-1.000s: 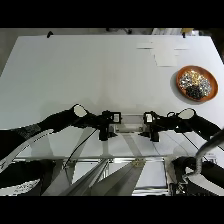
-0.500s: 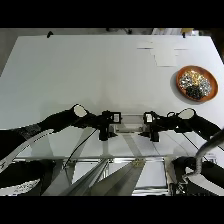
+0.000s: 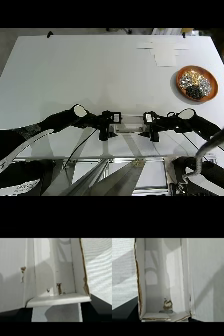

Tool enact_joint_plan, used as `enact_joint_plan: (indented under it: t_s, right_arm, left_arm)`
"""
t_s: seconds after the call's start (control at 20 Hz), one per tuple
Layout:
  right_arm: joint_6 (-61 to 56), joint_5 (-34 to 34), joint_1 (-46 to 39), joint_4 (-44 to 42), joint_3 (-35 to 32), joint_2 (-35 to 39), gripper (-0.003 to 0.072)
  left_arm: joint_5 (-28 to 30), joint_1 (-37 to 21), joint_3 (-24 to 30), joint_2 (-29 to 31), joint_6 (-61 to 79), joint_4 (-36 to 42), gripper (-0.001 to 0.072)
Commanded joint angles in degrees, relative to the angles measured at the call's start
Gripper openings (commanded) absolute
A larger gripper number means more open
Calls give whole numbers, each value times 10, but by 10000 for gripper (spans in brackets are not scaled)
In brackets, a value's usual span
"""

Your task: Fold the box and place the chain.

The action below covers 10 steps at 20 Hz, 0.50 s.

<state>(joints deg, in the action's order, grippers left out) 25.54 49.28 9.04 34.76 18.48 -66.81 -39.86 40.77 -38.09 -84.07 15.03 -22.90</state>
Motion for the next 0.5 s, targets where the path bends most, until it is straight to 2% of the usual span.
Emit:
enact_joint_plan:
  t_s: [0.0, 0.15, 0.2, 0.25, 0.45]
  right_arm:
    - [-2, 0, 0, -2, 1, 0, 408]
    - [-2, 16, 0, -1, 1, 0, 430]
    - [-7, 15, 0, -1, 1, 0, 610]
    - [-30, 15, 0, 0, 1, 0, 707]
    - [-78, 19, 0, 3, 1, 30, 708]
  left_arm:
    - [0, 0, 0, 0, 0, 0, 210]
    - [0, 0, 0, 0, 0, 0, 210]
    - [0, 0, 0, 0, 0, 0, 210]
    - [0, 0, 0, 0, 0, 0, 210]
    - [0, 0, 0, 0, 0, 0, 210]
